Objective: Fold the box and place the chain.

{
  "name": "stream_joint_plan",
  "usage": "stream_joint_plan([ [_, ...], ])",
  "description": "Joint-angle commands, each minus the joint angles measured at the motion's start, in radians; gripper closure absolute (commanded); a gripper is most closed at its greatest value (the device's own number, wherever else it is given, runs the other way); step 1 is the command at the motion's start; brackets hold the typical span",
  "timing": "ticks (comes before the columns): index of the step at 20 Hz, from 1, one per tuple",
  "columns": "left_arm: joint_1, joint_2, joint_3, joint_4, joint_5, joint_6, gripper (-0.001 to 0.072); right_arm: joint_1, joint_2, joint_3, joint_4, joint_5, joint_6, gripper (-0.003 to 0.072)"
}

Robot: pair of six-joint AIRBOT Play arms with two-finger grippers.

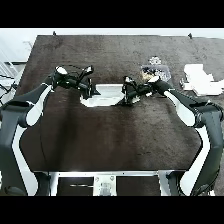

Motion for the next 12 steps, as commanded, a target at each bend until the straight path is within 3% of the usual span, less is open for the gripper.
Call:
stream_joint_plan([
  [1, 0.000, 0.000, 0.000, -0.017, -0.003, -0.007, 0.0691, 0.001, -0.001, 0.000, 0.000, 0.000, 0.000, 0.0205],
  [5, 0.000, 0.000, 0.000, -0.034, -0.019, -0.006, 0.0688, 0.001, -0.001, 0.000, 0.000, 0.000, 0.000, 0.0205],
  [6, 0.000, 0.000, 0.002, -0.046, -0.020, -0.003, 0.0552, 0.001, -0.001, 0.000, 0.000, 0.000, 0.000, 0.0205],
  [7, 0.000, 0.002, 0.002, -0.065, -0.021, 0.001, 0.0303, 0.001, -0.001, 0.000, 0.000, 0.000, 0.000, 0.0205],
  [8, 0.000, 0.003, 0.002, -0.088, -0.031, 0.001, 0.0261, 0.001, -0.001, 0.000, 0.000, 0.000, 0.000, 0.0204],
  [12, 0.007, 0.003, 0.025, -0.095, -0.110, -0.002, 0.0261, 0.001, -0.001, 0.000, 0.000, 0.000, 0.000, 0.0205],
])
